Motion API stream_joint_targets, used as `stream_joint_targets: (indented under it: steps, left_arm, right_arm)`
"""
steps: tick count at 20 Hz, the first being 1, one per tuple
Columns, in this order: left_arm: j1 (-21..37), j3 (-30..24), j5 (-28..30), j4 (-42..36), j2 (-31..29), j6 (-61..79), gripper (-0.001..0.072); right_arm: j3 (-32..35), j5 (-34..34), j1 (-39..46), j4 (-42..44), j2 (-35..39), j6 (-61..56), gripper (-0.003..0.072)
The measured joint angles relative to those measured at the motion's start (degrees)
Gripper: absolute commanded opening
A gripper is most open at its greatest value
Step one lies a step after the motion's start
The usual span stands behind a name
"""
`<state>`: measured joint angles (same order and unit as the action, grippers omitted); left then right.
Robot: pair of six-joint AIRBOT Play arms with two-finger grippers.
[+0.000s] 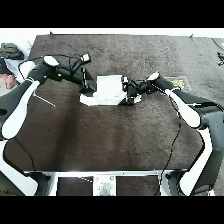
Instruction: Fold the box and place the chain.
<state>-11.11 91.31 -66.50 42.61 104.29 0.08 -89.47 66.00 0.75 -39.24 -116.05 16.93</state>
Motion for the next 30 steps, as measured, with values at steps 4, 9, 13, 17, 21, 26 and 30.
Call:
stream_joint_targets:
  steps: [4,9,13,17,21,26,30]
  left_arm:
    - [-3.26,-1.62,2.95,10.01,0.09,1.03,0.0716]
    - [-5.01,-2.21,4.24,14.14,1.62,1.4,0.0708]
    - [-5.38,-2.29,4.35,13.92,2.19,1.4,0.0706]
    - [-5.53,-2.29,4.26,12.5,2.67,1.4,0.0501]
    - [-5.53,-2.29,3.48,11.43,3.39,1.01,0.0471]
    - [-5.53,-2.29,3.06,10.36,3.8,0.07,0.0254]
    - [-5.53,-2.29,3.02,8.96,3.87,-0.09,0.0081]
  right_arm:
    - [0.0,0.0,0.0,0.0,0.0,0.0,0.0214]
    - [0.0,0.0,0.0,0.0,0.0,0.0,0.0214]
    - [0.0,0.0,0.0,0.0,0.0,-0.02,0.0214]
    - [0.0,0.0,0.0,0.0,0.0,-0.04,0.0214]
    - [0.0,0.0,0.0,0.0,0.0,-0.07,0.0214]
    - [0.0,0.0,0.0,0.0,0.0,-0.04,0.0214]
    - [0.0,0.0,0.0,0.0,0.0,-0.04,0.0214]
